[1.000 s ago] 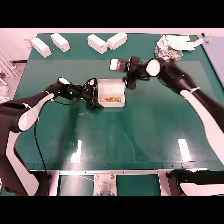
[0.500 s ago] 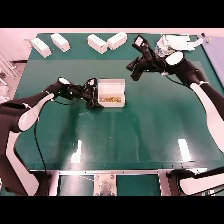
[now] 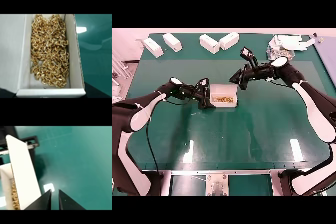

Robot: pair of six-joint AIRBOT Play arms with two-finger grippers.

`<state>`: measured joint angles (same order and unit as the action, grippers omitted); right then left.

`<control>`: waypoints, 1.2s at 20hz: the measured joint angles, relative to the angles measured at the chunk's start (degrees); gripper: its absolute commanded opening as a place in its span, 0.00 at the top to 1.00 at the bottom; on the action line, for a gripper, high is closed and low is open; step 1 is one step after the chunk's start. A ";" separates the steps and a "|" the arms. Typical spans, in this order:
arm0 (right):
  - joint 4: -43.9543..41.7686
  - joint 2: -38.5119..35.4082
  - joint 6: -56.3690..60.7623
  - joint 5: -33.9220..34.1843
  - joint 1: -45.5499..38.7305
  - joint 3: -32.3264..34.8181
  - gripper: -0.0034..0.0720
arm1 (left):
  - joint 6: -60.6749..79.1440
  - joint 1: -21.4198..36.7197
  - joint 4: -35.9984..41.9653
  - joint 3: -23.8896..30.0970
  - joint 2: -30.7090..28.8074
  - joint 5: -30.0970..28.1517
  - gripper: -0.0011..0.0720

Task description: Fold the box and place the chain.

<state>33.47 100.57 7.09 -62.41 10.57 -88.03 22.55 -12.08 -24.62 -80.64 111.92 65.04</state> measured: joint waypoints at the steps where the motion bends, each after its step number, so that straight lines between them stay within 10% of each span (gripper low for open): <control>1: 0.24 0.04 0.00 -1.97 0.13 -0.37 0.67 | 0.00 0.00 0.00 0.00 0.00 -0.02 0.33; 9: 4.52 -0.66 2.82 -13.70 2.19 -2.23 0.58 | 0.00 0.00 0.00 0.00 0.00 -0.04 0.33; 24: 1.62 -0.74 1.33 -10.43 1.62 -9.81 0.59 | 0.00 0.00 0.02 0.00 0.00 -0.04 0.33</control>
<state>35.09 99.83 8.43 -72.84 12.19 -97.84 22.55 -12.08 -24.60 -80.64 111.92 64.99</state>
